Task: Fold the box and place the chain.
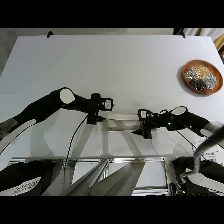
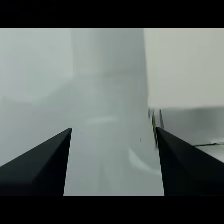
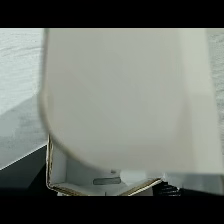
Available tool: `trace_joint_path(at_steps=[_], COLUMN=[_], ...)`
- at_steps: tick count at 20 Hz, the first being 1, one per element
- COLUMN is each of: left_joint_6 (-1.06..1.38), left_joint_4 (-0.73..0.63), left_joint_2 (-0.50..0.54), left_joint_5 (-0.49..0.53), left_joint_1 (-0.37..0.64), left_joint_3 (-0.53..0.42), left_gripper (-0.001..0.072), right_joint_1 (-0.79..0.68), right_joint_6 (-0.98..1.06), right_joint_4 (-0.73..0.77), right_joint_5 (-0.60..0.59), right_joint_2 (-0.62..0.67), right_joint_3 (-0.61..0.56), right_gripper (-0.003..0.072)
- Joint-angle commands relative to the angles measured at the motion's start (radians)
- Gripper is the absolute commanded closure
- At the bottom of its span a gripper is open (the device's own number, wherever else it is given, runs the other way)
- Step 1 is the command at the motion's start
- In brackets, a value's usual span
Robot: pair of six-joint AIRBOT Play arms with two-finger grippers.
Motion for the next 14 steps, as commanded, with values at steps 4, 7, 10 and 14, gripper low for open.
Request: trace_joint_path(at_steps=[4, 7, 10, 14], left_joint_6=[-0.433, -0.523, -0.526, -0.525], left_joint_4=[0.261, 0.248, 0.146, 0.024], left_joint_2=[0.139, 0.17, 0.167, 0.163], left_joint_5=[-0.119, -0.195, -0.201, -0.074], left_joint_1=[-0.005, -0.078, -0.167, -0.232], left_joint_3=[0.001, 0.001, -0.003, -0.003], left_gripper=[0.027, 0.0701, 0.0704, 0.0704], right_joint_1=[0.0, 0.0, 0.0, 0.0], right_joint_6=[0.0, 0.0, 0.0, 0.0], right_joint_4=[0.0, 0.0, 0.0, 0.0], right_joint_5=[-0.002, -0.002, -0.002, -0.002], right_joint_2=[0.001, 0.001, 0.001, 0.001], right_joint_3=[0.001, 0.001, 0.001, 0.001], right_gripper=[0.0349, 0.0349, 0.0349, 0.0349])
